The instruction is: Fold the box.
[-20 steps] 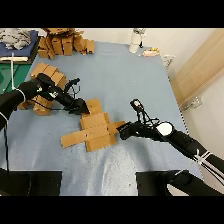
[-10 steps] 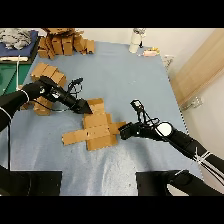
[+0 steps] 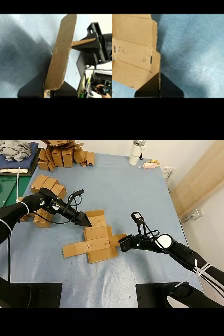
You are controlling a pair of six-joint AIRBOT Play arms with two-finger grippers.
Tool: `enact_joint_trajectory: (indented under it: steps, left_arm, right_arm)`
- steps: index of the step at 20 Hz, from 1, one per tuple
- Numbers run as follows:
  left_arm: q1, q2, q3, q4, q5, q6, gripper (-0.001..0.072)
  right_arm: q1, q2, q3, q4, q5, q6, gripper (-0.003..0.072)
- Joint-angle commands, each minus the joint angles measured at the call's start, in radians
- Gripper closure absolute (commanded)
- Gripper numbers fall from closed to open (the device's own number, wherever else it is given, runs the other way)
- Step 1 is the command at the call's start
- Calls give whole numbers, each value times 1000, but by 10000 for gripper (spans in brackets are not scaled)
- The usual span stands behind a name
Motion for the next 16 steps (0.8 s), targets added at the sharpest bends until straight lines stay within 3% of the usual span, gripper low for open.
enact_joint_trajectory:
  steps: [1,6,7,14,15,16]
  left_arm:
    - [0,-8,-1,-18,-11,36,603]
    - [0,-62,0,-87,-58,99,613]
    - [0,-70,0,-91,-64,128,683]
    - [1,-71,14,-95,-69,227,693]
    - [1,-71,14,-95,-69,246,693]
    - [0,-71,14,-96,-70,260,694]
  right_arm:
    - [1,1,0,-1,-2,1,686]
    - [1,1,0,4,-23,1,685]
    - [1,3,0,7,-27,1,685]
    - [1,4,2,23,-48,19,684]
    - [1,4,2,23,-50,19,618]
    - [0,4,2,23,-59,21,486]
